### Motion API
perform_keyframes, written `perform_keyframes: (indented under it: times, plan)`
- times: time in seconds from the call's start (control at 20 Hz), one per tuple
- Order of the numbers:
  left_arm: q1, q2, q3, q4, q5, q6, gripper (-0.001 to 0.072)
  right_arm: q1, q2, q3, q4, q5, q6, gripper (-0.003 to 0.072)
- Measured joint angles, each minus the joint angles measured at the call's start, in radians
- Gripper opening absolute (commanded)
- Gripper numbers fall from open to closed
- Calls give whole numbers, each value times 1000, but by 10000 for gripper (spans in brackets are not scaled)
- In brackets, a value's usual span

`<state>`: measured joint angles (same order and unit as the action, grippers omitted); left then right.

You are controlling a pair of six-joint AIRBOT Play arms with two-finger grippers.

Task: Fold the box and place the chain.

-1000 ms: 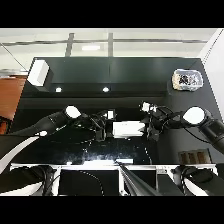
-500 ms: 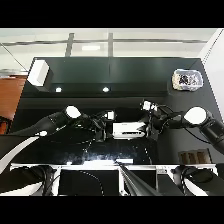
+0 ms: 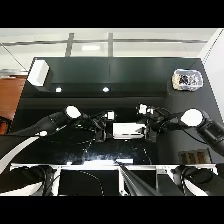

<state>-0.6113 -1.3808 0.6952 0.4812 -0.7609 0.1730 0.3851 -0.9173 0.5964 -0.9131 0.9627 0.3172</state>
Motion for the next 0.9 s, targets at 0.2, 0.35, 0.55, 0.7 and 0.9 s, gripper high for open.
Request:
perform_keyframes:
  times: [0.2,0.35,0.55,0.7,0.9]
  plan:
    - [0,0,0,0,1,0,330,3,0,0,-3,-2,2,301]
    - [0,0,0,0,1,0,330,3,0,0,-4,-2,3,301]
    - [0,0,0,0,2,0,330,3,-1,-2,-5,-3,3,302]
    - [0,0,0,0,2,0,330,3,-3,-2,-6,-3,3,301]
    - [0,0,0,0,2,0,330,3,-10,-3,-8,-3,3,301]
